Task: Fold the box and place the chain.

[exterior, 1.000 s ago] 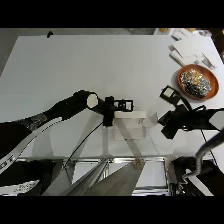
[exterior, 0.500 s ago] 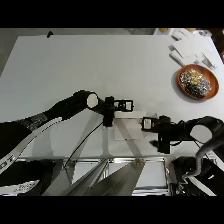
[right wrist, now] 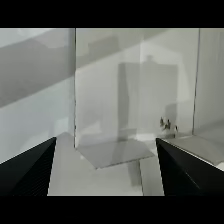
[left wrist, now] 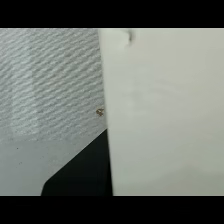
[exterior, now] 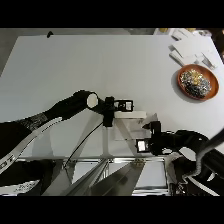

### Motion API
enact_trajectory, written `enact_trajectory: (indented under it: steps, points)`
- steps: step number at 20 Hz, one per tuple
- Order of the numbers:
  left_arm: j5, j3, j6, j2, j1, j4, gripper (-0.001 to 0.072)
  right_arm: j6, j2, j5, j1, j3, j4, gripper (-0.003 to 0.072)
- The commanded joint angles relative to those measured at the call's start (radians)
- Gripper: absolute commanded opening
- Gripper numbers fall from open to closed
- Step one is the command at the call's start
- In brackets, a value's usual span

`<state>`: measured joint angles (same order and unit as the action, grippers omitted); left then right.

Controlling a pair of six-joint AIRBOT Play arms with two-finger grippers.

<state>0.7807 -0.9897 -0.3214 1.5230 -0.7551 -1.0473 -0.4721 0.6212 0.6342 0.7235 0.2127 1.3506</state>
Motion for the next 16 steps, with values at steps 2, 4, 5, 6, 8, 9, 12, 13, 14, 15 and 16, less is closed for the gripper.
enact_trajectory:
  steps: [2,4,5,6,8,9,12,13,14,15,16]
  points:
    - [0.001,0.001,0.000,0.001,-0.001,0.000,0.0011,0.007,0.090,-0.122,0.025,-0.015,0.031,0.0699]
    - [0.002,0.001,0.000,0.001,-0.001,0.000,0.0011,0.007,0.087,-0.123,0.025,-0.010,0.040,0.0696]
    - [0.002,0.001,0.000,0.001,-0.001,0.000,0.0011,0.007,0.074,-0.122,0.018,0.001,0.040,0.0695]
    - [0.002,0.001,0.000,0.001,-0.001,0.000,0.0011,0.007,0.062,-0.120,0.001,0.014,0.038,0.0694]
    - [0.002,0.001,0.000,0.001,-0.001,0.000,0.0011,0.011,0.050,-0.100,-0.061,0.040,0.020,0.0694]
    - [0.002,0.001,0.000,0.001,-0.001,0.000,0.0011,0.012,0.050,-0.072,-0.089,0.055,0.014,0.0694]
    - [0.002,0.001,0.000,0.001,-0.001,0.000,0.0011,0.011,0.051,0.021,-0.155,0.108,-0.021,0.0692]
    - [0.002,0.001,0.000,0.001,-0.001,0.000,0.0011,0.012,0.051,0.028,-0.173,0.122,-0.050,0.0691]
    - [0.002,0.001,0.000,0.001,-0.001,0.000,0.0011,0.016,0.051,0.028,-0.190,0.128,-0.075,0.0692]
    - [0.002,0.001,0.000,0.001,-0.001,0.000,0.0011,0.045,0.053,0.031,-0.206,0.128,-0.099,0.0692]
    - [0.002,0.001,0.000,0.001,-0.001,0.000,0.0011,0.083,0.061,0.035,-0.224,0.128,-0.128,0.0693]
